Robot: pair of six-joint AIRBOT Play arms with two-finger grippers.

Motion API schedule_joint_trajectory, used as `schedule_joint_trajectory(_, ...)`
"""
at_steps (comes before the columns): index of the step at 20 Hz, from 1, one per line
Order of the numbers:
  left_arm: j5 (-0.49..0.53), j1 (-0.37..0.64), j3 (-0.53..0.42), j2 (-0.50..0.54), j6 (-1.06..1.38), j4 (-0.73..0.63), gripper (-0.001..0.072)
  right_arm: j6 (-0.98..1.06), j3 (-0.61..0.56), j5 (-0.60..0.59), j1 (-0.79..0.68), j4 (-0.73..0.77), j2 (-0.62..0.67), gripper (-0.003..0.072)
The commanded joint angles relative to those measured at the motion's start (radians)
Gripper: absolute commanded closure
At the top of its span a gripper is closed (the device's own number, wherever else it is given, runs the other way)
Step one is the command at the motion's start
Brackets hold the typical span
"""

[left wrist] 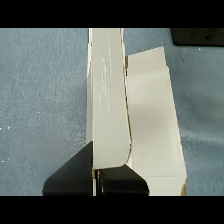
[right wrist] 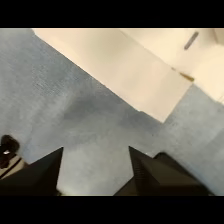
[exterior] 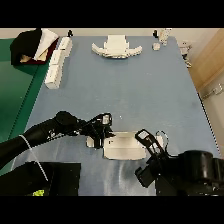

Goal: Fold the box.

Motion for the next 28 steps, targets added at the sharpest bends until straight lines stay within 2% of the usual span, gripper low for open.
schedule_joint_trajectory(1,0.000,0.000,0.000,0.000,0.000,0.000,0.0696,-0.083,-0.011,0.056,0.164,-0.293,-0.080,-0.0018)
schedule_joint_trajectory(4,0.000,0.000,0.000,0.000,0.000,0.000,0.0696,-0.193,-0.011,0.078,0.163,-0.342,-0.207,-0.0018)
schedule_joint_trajectory(10,0.000,0.000,0.000,0.000,0.000,0.000,0.0696,-0.109,-0.011,0.107,0.160,-0.502,-0.372,-0.0013)
schedule_joint_trajectory(16,-0.001,0.000,0.000,0.000,0.000,0.000,0.0696,0.060,0.015,0.026,0.160,-0.540,-0.297,-0.0013)
schedule_joint_trajectory(20,-0.001,0.000,0.000,0.000,0.000,0.000,0.0696,0.217,0.016,-0.039,0.159,-0.645,-0.262,-0.0014)
schedule_joint_trajectory(26,0.000,0.000,0.000,0.000,0.000,0.000,0.0696,0.207,0.015,-0.044,0.159,-0.626,-0.259,-0.0026)
schedule_joint_trajectory(28,0.000,0.000,0.000,0.000,0.000,0.000,0.0696,0.105,0.013,-0.058,0.155,-0.625,-0.258,-0.0026)
